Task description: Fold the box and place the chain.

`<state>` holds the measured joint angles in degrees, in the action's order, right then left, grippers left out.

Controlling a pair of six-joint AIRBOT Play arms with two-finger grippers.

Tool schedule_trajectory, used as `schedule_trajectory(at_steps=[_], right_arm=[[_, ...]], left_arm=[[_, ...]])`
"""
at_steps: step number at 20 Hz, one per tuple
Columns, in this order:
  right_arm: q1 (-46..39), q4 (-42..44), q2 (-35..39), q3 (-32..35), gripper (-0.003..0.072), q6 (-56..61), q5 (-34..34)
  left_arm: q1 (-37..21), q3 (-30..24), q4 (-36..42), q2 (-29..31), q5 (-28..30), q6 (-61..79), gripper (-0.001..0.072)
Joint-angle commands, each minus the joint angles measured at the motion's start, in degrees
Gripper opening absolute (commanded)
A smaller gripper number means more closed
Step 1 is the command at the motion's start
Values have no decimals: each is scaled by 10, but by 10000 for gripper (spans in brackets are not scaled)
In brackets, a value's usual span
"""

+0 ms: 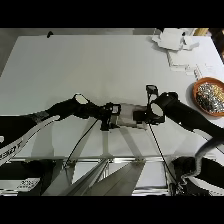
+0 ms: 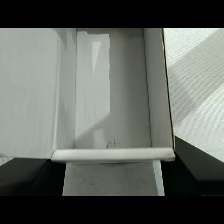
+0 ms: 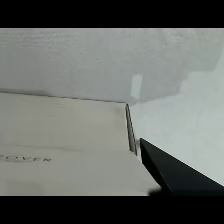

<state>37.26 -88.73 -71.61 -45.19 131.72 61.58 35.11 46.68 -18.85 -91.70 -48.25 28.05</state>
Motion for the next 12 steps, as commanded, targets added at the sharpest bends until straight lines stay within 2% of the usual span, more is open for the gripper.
schedule_trajectory(at_steps=[1, 3, 5, 7, 8, 11, 12], right_arm=[[20, 4, -28, 0, 429, -3, -9], [21, 2, -29, 0, 379, -2, -9], [20, -2, -29, 0, 296, 2, -8], [20, -3, -29, 0, 280, 16, -10], [20, -4, -29, 0, 222, 20, -11], [20, -4, -29, 0, 128, 20, -9], [20, -4, -29, 0, 44, 19, -9]], left_arm=[[0, 0, 0, 0, 0, 0, 432], [0, 0, 0, 0, 0, 0, 432], [0, 0, 0, 0, 0, 0, 432], [0, 0, 0, 0, 0, 0, 432], [0, 0, 0, 0, 0, 0, 432], [0, 0, 0, 0, 0, 0, 432], [0, 0, 0, 0, 0, 0, 432]])
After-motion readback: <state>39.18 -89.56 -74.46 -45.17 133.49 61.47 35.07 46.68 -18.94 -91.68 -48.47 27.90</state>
